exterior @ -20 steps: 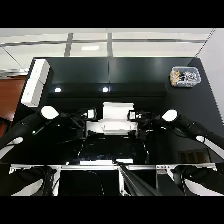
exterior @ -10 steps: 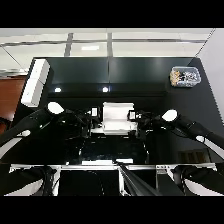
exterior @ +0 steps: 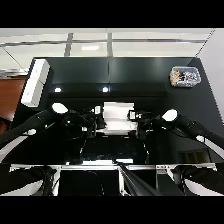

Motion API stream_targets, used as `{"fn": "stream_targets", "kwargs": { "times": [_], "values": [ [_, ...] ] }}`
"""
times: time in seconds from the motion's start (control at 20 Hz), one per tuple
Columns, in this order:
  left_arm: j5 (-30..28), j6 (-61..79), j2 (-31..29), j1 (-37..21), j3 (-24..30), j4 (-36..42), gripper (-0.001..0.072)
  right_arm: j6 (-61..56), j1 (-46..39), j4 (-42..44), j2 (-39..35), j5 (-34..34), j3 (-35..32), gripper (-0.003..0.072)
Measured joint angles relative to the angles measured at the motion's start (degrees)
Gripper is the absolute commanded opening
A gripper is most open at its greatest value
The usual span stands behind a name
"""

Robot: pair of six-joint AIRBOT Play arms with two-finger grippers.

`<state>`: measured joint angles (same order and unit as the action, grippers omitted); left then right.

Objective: Fold the box and place the chain.

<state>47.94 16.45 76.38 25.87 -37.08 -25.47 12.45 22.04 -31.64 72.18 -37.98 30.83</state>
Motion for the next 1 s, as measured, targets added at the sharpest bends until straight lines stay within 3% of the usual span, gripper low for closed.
{"fn": "stream_targets", "kwargs": {
  "times": [0.05, 0.15, 0.2, 0.3, 0.35, 0.4, 0.45, 0.5, 0.55, 0.6, 0.65, 0.85, 1.0],
  "values": [
    [-0.61, -0.11, 0.13, 0.42, -0.02, 0.11, 0.0143, 0.00, 0.00, 0.00, 0.00, 0.00, -0.02, 0.0238],
    [-0.94, -0.28, 0.28, 0.92, -0.07, 0.20, 0.0044, 0.00, 0.00, 0.00, 0.00, 0.00, 0.00, 0.0238],
    [-1.09, -0.28, 0.33, 1.09, -0.07, 0.20, 0.0057, 0.00, 0.00, 0.00, 0.00, 0.00, 0.00, 0.0238],
    [-1.25, -0.33, 0.37, 1.46, -0.07, 0.17, 0.0415, -0.02, 0.00, 0.02, 0.00, 0.04, 0.00, 0.0238],
    [-1.05, -0.33, 0.37, 1.66, -0.11, 0.20, 0.0310, 0.04, 0.00, 0.00, 0.00, 0.11, 0.00, 0.0238],
    [-1.36, -0.46, 0.37, 1.77, -0.13, 0.02, 0.0127, 0.11, 0.00, 0.02, 0.00, 0.11, 0.00, 0.0238],
    [-2.21, -0.74, 0.44, 1.88, -0.13, -0.57, 0.0284, 0.00, 0.00, 0.04, 0.00, 0.11, 0.00, 0.0238],
    [-2.32, -0.94, 0.44, 1.92, -0.13, -0.66, 0.0497, -0.04, 0.00, 0.04, 0.00, 0.11, 0.00, 0.0238],
    [-2.08, -1.01, 0.44, 2.01, -0.13, -0.63, 0.0411, 0.00, 0.00, 0.02, 0.00, 0.11, 0.00, 0.0238],
    [-2.10, -1.27, 0.37, 2.03, -0.15, -0.55, 0.0189, 0.11, 0.00, 0.02, 0.00, 0.13, 0.00, 0.0238],
    [-2.45, -1.66, 0.42, 2.03, -0.13, -0.96, 0.0030, -0.04, 0.00, 0.04, 0.00, 0.11, 0.00, 0.0238],
    [-1.73, -5.14, -2.49, 1.73, -0.13, -2.97, 0.0023, -0.02, 0.00, 0.02, 0.00, 0.11, 0.00, 0.0238],
    [0.48, -17.49, -8.24, -0.09, -0.13, -10.34, 0.0025, -0.04, 0.00, 0.04, 0.00, 0.11, 0.00, 0.0238]
  ]
}}
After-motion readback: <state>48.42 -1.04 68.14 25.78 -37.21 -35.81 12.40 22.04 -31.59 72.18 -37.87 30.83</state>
